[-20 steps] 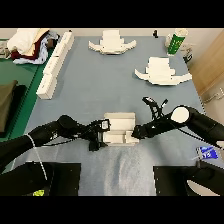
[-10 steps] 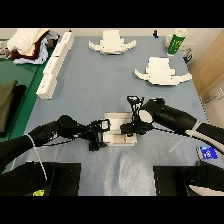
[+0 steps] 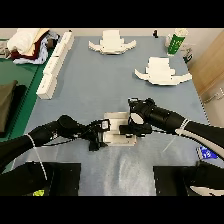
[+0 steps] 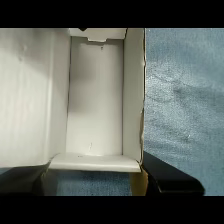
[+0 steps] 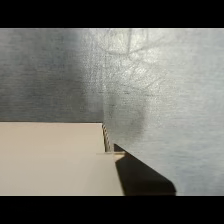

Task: Fold the box.

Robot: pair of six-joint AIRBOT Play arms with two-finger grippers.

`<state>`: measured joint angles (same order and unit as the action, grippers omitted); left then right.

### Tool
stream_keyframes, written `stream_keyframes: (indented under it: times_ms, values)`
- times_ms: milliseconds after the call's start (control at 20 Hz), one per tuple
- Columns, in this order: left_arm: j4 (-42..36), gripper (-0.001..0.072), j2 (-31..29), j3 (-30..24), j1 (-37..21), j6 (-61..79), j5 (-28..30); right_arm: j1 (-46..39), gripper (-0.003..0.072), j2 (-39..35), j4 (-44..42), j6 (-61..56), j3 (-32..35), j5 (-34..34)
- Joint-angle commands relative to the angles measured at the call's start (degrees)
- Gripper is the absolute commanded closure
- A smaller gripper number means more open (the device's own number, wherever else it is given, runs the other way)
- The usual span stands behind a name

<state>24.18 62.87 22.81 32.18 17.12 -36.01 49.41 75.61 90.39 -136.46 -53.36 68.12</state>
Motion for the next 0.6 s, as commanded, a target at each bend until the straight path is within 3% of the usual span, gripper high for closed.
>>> stream_keyframes:
  times_ms: [0,100,400,450,500,550]
  values:
    - [0.0,0.0296,0.0,0.0,0.0,0.0,0.0,0.3,0.0469,0.8,2.2,-2.6,-0.1,0.5]
    - [0.0,0.0296,0.0,0.0,0.0,0.0,0.0,0.3,0.0663,0.9,2.2,-2.6,-0.1,0.7]
    - [0.0,0.0296,0.0,0.0,0.0,0.0,0.0,0.3,0.0685,1.4,1.8,-1.3,-0.1,2.0]
    - [0.0,0.0296,0.0,0.0,0.0,0.0,0.0,0.3,0.062,1.0,1.2,-1.3,-0.2,2.4]
    - [0.0,0.0296,0.0,0.0,0.0,0.0,0.0,0.3,0.0451,0.3,0.6,-1.3,-0.3,3.8]
    - [0.0,0.0296,0.0,0.0,0.0,0.0,0.0,0.3,0.0394,-0.6,0.4,-1.3,-0.5,5.2]
